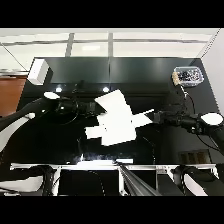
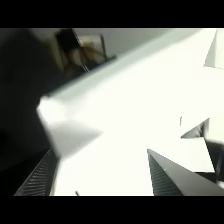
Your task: Fold the box and place the chain.
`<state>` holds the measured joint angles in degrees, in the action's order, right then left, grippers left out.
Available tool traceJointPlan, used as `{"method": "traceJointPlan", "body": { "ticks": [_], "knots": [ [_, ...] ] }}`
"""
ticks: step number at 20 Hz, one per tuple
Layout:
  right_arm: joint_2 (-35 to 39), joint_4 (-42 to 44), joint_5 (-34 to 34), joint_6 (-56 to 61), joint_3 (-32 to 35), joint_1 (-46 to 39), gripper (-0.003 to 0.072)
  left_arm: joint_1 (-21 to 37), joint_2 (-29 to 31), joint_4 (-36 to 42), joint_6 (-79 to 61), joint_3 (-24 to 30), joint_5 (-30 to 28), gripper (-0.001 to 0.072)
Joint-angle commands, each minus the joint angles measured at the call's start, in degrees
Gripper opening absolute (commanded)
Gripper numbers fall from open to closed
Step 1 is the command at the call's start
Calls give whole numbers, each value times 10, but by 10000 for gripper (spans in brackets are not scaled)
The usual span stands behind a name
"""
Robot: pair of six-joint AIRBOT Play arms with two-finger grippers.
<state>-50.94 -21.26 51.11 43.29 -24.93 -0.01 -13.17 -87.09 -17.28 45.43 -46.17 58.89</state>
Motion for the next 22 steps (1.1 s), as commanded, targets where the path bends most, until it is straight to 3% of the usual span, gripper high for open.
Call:
{"method": "traceJointPlan", "body": {
  "ticks": [1,7,8,9,12,19,20,21,22],
  "knots": [
    [0,0,12,0,0,1,13,-8,-71,7,-14,-52,66,701],
    [0,0,12,0,0,1,13,-6,-97,2,-115,-70,187,678],
    [0,0,12,0,0,1,13,-7,-97,-3,-123,-70,201,658],
    [0,0,12,0,0,1,13,-7,-97,-7,-129,-70,209,586],
    [0,0,12,0,0,1,13,-7,-97,-20,-146,-70,212,498],
    [0,0,12,0,0,1,13,-7,-97,-36,-177,-74,213,478],
    [0,0,12,0,0,1,14,-7,-97,-35,-184,-74,213,444],
    [0,0,12,0,0,1,13,-7,-97,-36,-192,-76,213,347],
    [0,0,12,0,0,1,13,-7,-97,-35,-198,-78,212,340]
  ]
}}
